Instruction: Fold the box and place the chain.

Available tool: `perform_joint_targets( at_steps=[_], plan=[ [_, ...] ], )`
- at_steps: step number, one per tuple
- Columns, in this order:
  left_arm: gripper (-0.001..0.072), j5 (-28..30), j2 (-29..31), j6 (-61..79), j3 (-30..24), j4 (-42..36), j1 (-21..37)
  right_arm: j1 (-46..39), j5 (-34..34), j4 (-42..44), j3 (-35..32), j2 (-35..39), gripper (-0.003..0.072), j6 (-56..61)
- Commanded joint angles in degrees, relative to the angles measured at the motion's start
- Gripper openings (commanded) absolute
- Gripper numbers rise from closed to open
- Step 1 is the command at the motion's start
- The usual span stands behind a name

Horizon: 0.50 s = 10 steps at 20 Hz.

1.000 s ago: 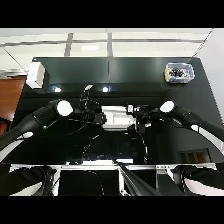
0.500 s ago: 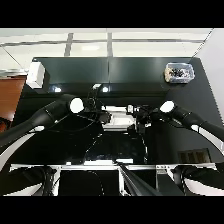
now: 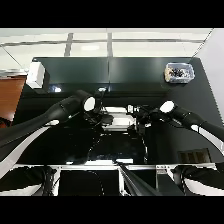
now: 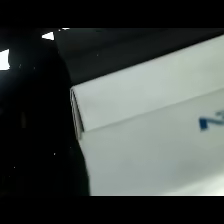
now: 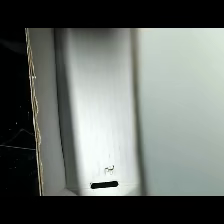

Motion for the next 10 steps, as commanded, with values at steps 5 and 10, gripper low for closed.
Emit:
perform_joint_targets(
  at_steps=[5,10],
  plan=[
    [0.0406,-8.7,-5.1,-11.3,8.5,8.3,-1.6,0.0,0.0,0.0,0.0,0.0,0.0338,0.0],
    [0.0388,-10.7,-10.8,-12.5,15.3,7.9,-4.2,0.0,0.0,0.0,0.0,0.0,0.0338,0.0]
  ],
)
